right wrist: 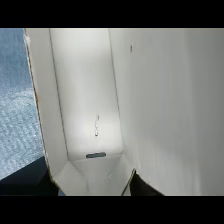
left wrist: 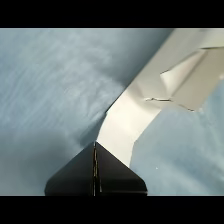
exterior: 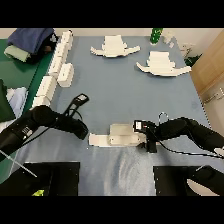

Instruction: Fold the box.

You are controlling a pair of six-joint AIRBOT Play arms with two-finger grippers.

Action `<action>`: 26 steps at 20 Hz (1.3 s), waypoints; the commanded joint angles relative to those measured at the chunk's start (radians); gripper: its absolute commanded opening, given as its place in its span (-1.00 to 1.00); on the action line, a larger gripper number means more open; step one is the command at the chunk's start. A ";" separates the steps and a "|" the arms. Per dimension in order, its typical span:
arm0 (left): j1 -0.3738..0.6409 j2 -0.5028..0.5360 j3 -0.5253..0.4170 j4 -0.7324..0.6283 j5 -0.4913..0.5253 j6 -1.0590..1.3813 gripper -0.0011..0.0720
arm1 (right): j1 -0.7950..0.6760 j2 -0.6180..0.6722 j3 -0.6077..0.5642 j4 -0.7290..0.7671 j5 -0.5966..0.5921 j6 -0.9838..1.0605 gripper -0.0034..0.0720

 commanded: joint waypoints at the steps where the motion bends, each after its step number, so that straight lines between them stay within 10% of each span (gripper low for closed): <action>1: 0.175 0.008 -0.016 0.034 -0.180 -0.243 -0.93 | 0.000 0.000 0.000 0.000 0.000 0.000 0.43; 13: -0.046 -0.201 -0.143 -0.400 0.086 -0.082 -0.94 | 0.000 0.000 0.000 0.000 0.000 0.000 0.43; 23: -0.057 -0.191 -0.129 -0.599 0.052 0.052 -0.92 | 0.000 0.000 0.000 0.000 0.000 0.000 0.43; 25: -0.056 -0.191 -0.121 -0.599 0.059 0.052 0.24 | 0.000 0.000 0.000 0.000 0.000 0.000 0.43; 26: -0.056 -0.191 -0.121 -0.595 0.068 0.053 0.26 | 0.000 0.000 0.000 0.000 0.000 0.000 0.43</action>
